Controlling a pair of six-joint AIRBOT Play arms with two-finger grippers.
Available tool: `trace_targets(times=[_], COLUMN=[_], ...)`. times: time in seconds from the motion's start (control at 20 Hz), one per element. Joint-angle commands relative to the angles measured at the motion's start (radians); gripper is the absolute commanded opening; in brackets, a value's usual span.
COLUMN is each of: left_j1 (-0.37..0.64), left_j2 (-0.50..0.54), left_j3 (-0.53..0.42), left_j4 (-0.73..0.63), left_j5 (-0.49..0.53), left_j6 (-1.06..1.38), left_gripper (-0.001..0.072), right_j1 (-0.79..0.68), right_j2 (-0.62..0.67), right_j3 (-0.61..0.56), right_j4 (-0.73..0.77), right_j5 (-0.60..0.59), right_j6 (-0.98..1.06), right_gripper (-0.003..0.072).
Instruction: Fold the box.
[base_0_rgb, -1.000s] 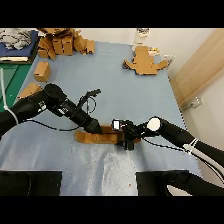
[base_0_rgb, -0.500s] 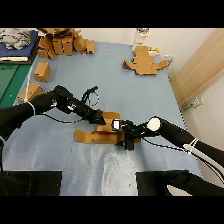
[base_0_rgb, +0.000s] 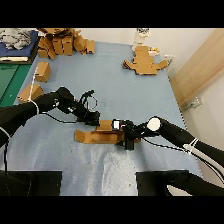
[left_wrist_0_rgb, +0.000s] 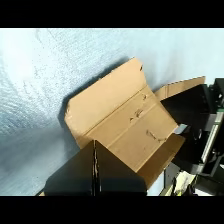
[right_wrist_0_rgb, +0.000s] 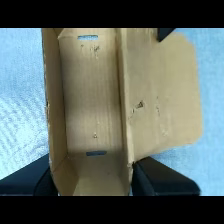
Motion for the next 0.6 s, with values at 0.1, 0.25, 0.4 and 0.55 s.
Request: trace_targets(times=[0.1,0.25,0.4,0.55], left_j1=[0.000,0.003,0.018,0.021], left_j2=[-0.001,0.005,0.073,0.167], left_j3=[0.001,0.003,0.005,-0.017], left_j4=[0.010,-0.073,-0.025,0.216], left_j5=[0.012,0.010,-0.017,0.015], left_j6=[-0.006,0.174,0.497,0.649], left_gripper=[0.0012,0.0011,0.0009,0.0007], right_j1=[0.001,0.001,0.001,0.001], right_j2=[0.000,0.000,0.000,0.000], right_j3=[0.000,0.000,0.000,0.000], right_j4=[0.001,0.001,0.001,0.001], right_j5=[0.000,-0.001,0.000,0.000], right_j6=[0.000,0.000,0.000,0.000], right_gripper=[0.0576,0.0578,0.0578,0.0578])
